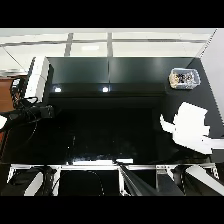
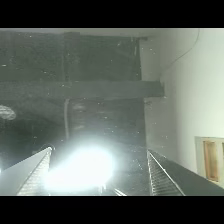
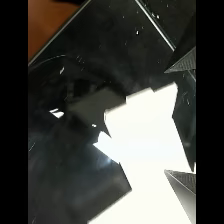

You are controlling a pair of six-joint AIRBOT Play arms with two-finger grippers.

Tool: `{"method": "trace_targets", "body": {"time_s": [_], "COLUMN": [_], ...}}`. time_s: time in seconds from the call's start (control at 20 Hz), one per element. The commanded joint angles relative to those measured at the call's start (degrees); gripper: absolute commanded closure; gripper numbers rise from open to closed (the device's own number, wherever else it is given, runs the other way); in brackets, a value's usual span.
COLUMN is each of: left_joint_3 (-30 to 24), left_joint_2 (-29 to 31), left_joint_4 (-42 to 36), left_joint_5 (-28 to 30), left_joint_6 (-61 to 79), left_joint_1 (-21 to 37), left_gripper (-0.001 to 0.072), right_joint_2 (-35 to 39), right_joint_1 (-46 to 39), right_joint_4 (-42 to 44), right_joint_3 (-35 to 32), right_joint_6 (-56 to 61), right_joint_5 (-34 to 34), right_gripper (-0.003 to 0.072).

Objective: Fold the box and place the chain.

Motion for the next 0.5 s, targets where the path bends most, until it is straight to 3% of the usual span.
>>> {"method": "trace_targets", "body": {"time_s": [0.0,0.2,0.3,0.4,0.45], "left_joint_3": [0.02,0.02,0.02,0.02,0.02], "left_joint_2": [-0.02,-0.02,-0.02,-0.02,-0.02], "left_joint_4": [-0.59,-0.70,-0.70,-0.70,-0.85], "left_joint_5": [-0.09,0.17,0.17,0.15,0.15], "left_joint_6": [0.00,0.00,0.00,0.00,0.00], "left_joint_1": [-0.04,-0.04,-0.04,-0.04,-0.04], "left_gripper": [0.0005,0.0005,0.0005,0.0005,0.0005], "right_joint_2": [-6.12,-8.68,-8.70,-8.74,-8.72], "right_joint_1": [-1.40,-1.40,-0.76,-0.22,-0.02], "right_joint_4": [-2.14,7.39,8.85,8.20,7.45], "right_joint_3": [0.74,3.28,4.63,4.68,4.68], "right_joint_6": [-6.27,-18.25,-18.84,-19.08,-19.08], "right_joint_5": [0.46,0.94,0.94,3.21,4.04], "right_gripper": [-0.0024,-0.0024,-0.0022,0.0211,0.0423]}}
